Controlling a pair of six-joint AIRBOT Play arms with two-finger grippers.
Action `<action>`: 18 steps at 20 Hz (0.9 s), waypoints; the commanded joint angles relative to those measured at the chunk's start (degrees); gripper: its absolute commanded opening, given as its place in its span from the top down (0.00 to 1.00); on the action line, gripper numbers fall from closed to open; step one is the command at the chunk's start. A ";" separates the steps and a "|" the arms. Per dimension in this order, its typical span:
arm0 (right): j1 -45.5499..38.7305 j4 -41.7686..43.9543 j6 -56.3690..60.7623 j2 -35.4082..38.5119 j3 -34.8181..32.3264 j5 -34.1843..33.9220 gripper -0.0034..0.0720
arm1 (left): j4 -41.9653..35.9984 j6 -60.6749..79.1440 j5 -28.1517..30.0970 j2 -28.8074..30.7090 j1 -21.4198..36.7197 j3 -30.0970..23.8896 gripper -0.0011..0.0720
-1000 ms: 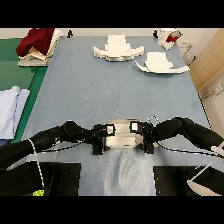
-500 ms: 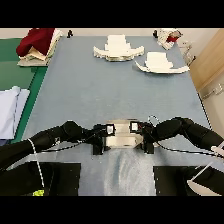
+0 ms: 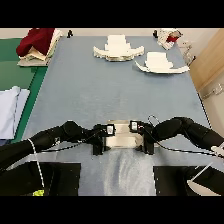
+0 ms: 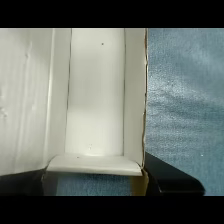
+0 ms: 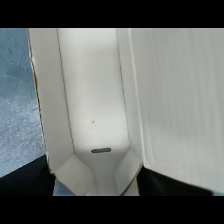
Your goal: Fold the box.
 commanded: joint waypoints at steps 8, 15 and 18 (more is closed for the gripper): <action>-0.02 -21.22 55.78 14.97 9.84 -19.71 0.33 | -0.04 -0.02 0.07 0.02 -0.02 0.00 0.44; 7.17 16.48 72.50 9.81 4.24 6.34 0.59 | -0.04 -0.02 0.07 0.02 -0.02 0.00 0.44; 10.16 16.02 73.75 4.81 6.10 19.80 0.59 | -0.04 -0.02 0.07 0.02 -0.02 0.00 0.44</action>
